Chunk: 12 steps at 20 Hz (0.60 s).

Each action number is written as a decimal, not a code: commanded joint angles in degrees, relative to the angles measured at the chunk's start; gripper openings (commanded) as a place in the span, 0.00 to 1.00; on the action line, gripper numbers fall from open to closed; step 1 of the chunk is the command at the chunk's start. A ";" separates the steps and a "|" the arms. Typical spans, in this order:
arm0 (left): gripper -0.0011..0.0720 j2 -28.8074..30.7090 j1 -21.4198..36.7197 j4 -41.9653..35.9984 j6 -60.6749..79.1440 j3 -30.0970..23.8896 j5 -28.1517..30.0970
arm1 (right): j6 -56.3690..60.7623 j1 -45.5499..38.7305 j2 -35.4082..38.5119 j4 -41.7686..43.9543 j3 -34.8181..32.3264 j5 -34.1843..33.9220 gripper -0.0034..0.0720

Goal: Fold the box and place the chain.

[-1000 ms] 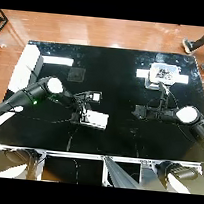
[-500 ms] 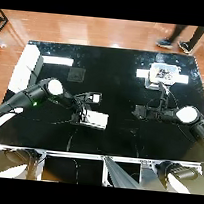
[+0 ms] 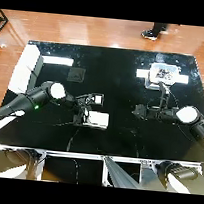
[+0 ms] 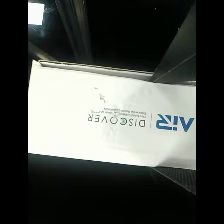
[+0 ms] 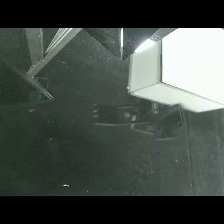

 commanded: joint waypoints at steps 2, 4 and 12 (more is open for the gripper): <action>0.05 6.25 1.31 6.14 -14.60 0.39 -4.83 | 0.02 0.02 0.02 0.09 -0.02 -0.24 0.08; 0.05 11.56 5.75 9.25 -21.59 0.37 -9.92 | -0.04 0.02 0.02 0.00 -0.02 -0.24 0.08; 0.05 27.54 43.63 19.80 -35.74 -2.91 -22.18 | -3.65 0.04 0.02 -0.37 -0.02 -0.46 0.08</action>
